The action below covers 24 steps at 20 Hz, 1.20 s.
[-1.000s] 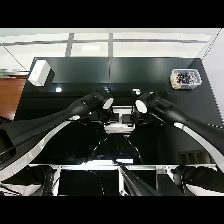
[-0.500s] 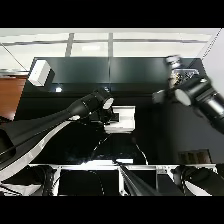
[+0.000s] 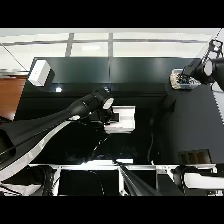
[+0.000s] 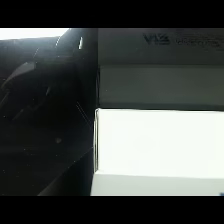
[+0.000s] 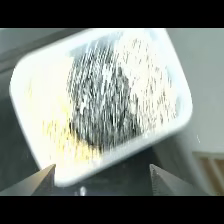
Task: Fold the box and place the chain.
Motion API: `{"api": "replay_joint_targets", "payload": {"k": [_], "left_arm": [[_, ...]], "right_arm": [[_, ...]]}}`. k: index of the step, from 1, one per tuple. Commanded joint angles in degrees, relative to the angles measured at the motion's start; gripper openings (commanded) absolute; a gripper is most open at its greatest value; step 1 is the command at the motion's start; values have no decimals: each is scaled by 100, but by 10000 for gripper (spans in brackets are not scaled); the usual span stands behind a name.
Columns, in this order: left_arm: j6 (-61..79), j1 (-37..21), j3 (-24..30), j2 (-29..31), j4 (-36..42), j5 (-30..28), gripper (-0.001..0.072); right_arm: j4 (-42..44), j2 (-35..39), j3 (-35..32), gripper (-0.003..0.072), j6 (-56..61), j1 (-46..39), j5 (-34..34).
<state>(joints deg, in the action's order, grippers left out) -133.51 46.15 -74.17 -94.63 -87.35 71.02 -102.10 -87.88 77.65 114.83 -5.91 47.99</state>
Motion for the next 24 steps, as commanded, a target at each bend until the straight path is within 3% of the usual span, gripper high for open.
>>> {"api": "replay_joint_targets", "payload": {"k": [1,4,8,9,11,12,13,17,24], "left_arm": [[4,2,-4,2,68,0,29],[7,2,-4,2,92,0,29],[7,0,-4,2,96,-2,29],[7,0,-4,2,105,0,29],[4,0,-4,2,105,-4,29],[4,0,-4,2,103,-9,29],[4,0,-4,2,103,-7,29],[4,0,-4,2,107,-2,29],[4,2,-4,2,109,-2,29]], "right_arm": [[649,-1436,1611,575,-428,-304,846],[610,-2179,2284,529,-514,-304,1283],[662,-2520,2365,529,-468,-407,1213],[688,-2551,2365,488,-468,-442,1228],[780,-2553,2396,246,-474,-516,1272],[872,-2551,2483,45,-573,-553,1366],[1075,-2535,2594,16,-778,-595,1440],[1808,-2129,3316,14,-1751,-658,1838],[2356,-50,3613,13,-2621,-645,1945]]}}
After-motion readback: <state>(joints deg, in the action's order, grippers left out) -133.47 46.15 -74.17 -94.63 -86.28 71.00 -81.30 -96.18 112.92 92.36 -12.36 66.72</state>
